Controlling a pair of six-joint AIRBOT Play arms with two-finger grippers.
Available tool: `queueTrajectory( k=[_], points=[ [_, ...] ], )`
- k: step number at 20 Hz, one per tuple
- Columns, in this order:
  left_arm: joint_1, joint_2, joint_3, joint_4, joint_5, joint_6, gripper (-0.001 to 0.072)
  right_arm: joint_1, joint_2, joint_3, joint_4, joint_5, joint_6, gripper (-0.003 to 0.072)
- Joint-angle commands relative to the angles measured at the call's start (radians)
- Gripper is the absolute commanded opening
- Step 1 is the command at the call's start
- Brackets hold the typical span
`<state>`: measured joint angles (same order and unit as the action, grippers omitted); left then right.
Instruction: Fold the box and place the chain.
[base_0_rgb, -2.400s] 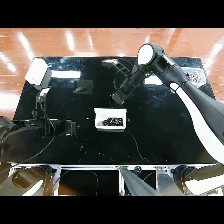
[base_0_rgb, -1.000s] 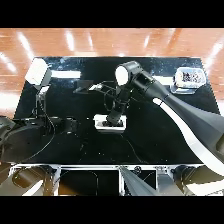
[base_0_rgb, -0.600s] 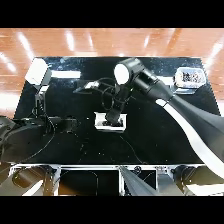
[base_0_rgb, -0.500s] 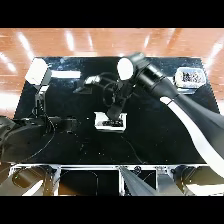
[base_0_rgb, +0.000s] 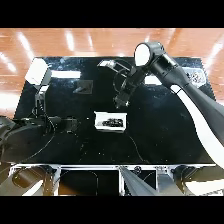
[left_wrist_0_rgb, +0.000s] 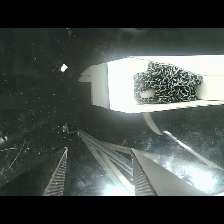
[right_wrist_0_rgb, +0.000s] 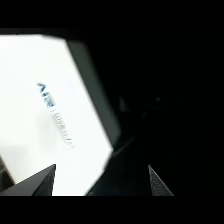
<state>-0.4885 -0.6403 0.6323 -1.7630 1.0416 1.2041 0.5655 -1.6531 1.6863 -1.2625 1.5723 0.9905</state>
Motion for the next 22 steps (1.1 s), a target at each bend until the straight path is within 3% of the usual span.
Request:
queueTrajectory(
  k=[1, 11, 22],
  points=[
    [0.001, 0.000, -0.001, 0.000, 0.001, 0.000, 0.0508, 0.023, -0.006, -0.069, 0.054, 0.040, 0.000, 0.0683],
    [0.001, 0.000, -0.001, 0.000, 0.001, 0.000, 0.0508, 0.142, -0.006, -0.109, 0.006, 0.056, 0.000, 0.0683],
    [0.001, 0.000, -0.001, 0.000, 0.001, 0.000, 0.0507, 0.149, -0.006, -0.125, -0.032, -0.014, -0.030, 0.0684]
  ],
)
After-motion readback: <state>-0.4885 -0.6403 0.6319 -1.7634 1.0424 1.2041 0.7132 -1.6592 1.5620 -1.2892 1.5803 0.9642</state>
